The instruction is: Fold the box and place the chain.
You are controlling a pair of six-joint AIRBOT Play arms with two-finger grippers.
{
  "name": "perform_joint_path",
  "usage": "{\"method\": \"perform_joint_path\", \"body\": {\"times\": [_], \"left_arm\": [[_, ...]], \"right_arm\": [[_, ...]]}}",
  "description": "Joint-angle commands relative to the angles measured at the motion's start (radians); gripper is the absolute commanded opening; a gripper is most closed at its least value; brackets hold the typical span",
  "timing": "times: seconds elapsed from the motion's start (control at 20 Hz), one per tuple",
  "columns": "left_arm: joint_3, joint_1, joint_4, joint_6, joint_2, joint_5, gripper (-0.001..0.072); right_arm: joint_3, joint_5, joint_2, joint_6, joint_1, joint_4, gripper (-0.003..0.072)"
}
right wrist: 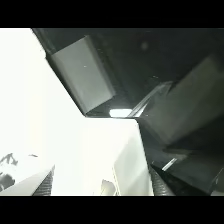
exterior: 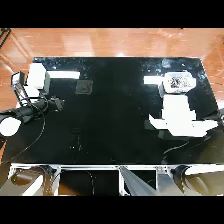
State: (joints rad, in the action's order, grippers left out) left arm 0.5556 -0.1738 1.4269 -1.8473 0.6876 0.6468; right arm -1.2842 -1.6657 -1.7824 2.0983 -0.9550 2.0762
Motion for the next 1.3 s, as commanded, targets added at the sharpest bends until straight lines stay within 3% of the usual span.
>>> {"method": "perform_joint_path", "body": {"times": [0.0, 0.05, 0.2, 0.25, 0.35, 0.45, 0.65, 0.9, 1.1, 1.25], "left_arm": [[0.0, 0.001, -0.004, 0.0, 0.004, -0.013, 0.0614], [0.0, 0.001, -0.004, 0.0, 0.004, -0.018, 0.0614], [0.0, 0.001, -0.005, 0.0, 0.004, -0.018, 0.0614], [0.0, 0.001, -0.005, 0.0, 0.004, -0.018, 0.0614], [0.0, 0.001, -0.005, 0.0, 0.004, -0.018, 0.0614], [0.0, 0.001, -0.005, 0.0, 0.004, -0.018, 0.0614], [0.0, 0.001, -0.004, 0.0, 0.004, -0.018, 0.0614], [0.0, 0.001, -0.033, 0.001, 0.004, -0.013, 0.0613], [0.0, 0.0, -0.154, 0.113, 0.004, -0.008, 0.0613], [0.0, 0.0, -0.273, 0.224, 0.006, 0.012, 0.0612]], "right_arm": [[-0.009, -0.014, -0.024, 0.005, 0.01, -0.008, 0.0499], [-0.009, -0.014, -0.024, 0.005, 0.01, -0.009, 0.0461], [-0.009, -0.019, -0.024, 0.005, 0.01, -0.013, 0.0457], [-0.009, -0.02, -0.024, 0.005, 0.01, -0.021, 0.0338], [-0.009, -0.014, -0.024, 0.009, 0.01, -0.039, 0.0295], [-0.008, -0.014, -0.024, 0.031, 0.01, -0.034, 0.0065], [-0.007, -0.045, -0.022, 0.054, 0.01, -0.011, 0.0024], [0.087, -0.063, 0.031, 0.116, 0.047, 0.164, 0.0023], [0.187, -0.066, 0.127, 0.116, 0.197, 0.201, 0.0024], [0.284, -0.011, 0.235, 0.116, 0.352, 0.316, 0.0024]]}}
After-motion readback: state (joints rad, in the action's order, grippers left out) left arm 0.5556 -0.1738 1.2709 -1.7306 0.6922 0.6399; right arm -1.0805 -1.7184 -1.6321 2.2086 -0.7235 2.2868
